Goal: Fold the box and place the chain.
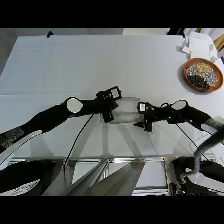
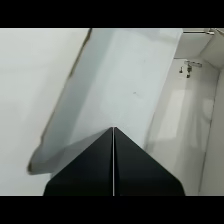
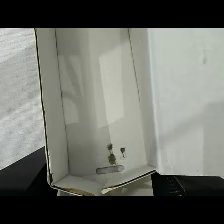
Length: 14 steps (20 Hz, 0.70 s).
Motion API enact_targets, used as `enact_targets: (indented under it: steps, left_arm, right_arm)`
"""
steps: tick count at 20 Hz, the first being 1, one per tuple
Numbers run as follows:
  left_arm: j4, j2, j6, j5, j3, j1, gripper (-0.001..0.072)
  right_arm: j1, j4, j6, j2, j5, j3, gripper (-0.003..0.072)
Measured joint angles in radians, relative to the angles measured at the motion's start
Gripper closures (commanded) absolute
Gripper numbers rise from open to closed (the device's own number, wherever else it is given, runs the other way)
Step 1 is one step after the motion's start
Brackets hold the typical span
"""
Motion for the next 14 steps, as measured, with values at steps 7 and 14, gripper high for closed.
enact_targets:
  steps: [7, 14]
  left_arm:
    - [-0.001, 0.006, 0.045, 0.001, 0.024, 0.055, 0.0707]
    - [-0.001, -0.069, 0.053, -0.058, 0.03, 0.068, 0.0706]
  right_arm:
    - [0.0, 0.0, 0.0, 0.0, 0.0, 0.0, 0.0285]
    - [0.0, 0.0, 0.0, 0.0, 0.0, 0.0, 0.0285]
